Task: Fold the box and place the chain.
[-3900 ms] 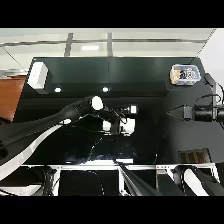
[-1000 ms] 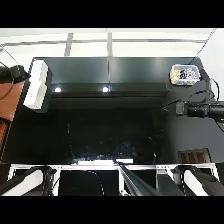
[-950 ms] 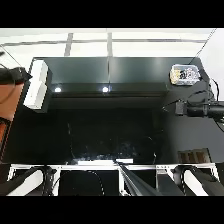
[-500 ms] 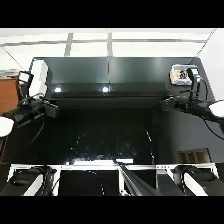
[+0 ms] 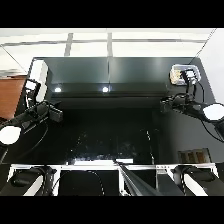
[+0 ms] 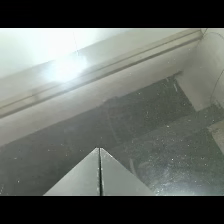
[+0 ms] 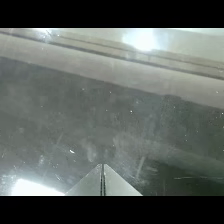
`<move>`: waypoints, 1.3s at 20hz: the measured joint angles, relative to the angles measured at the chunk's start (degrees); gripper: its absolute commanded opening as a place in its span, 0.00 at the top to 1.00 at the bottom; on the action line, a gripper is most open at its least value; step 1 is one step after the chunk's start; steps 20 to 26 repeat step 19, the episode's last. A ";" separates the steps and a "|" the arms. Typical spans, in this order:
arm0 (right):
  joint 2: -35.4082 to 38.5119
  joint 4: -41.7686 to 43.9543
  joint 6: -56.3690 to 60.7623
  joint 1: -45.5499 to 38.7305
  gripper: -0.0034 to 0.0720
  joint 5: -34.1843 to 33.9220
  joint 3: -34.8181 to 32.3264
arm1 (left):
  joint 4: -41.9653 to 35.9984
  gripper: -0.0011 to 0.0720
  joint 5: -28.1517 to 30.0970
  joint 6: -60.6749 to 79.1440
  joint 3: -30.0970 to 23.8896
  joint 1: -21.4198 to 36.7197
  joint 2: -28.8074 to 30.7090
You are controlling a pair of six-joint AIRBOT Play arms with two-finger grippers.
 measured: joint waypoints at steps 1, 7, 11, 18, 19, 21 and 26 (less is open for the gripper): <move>0.00 -0.02 0.02 0.00 0.94 0.02 0.00 | 0.02 0.95 0.13 0.02 -0.02 -0.02 0.02; 0.00 -0.13 0.09 0.04 0.94 -0.02 0.00 | 0.02 0.95 0.66 0.13 -0.11 -0.11 0.02; 0.00 -0.17 0.09 0.04 0.94 -0.07 0.00 | 0.02 0.95 0.83 0.11 -0.11 -0.11 0.02; 0.00 -0.20 0.09 0.04 0.94 -0.07 0.00 | 0.02 0.95 0.83 0.09 -0.11 -0.11 0.02; 0.00 -0.20 0.09 0.04 0.94 -0.07 0.00 | 0.02 0.95 0.83 0.09 -0.11 -0.11 0.02; 0.00 -0.20 0.09 0.04 0.94 -0.07 0.00 | 0.02 0.95 0.83 0.09 -0.11 -0.11 0.02; 0.00 -0.20 0.09 0.04 0.94 -0.07 0.00 | 0.02 0.95 0.83 0.09 -0.11 -0.11 0.02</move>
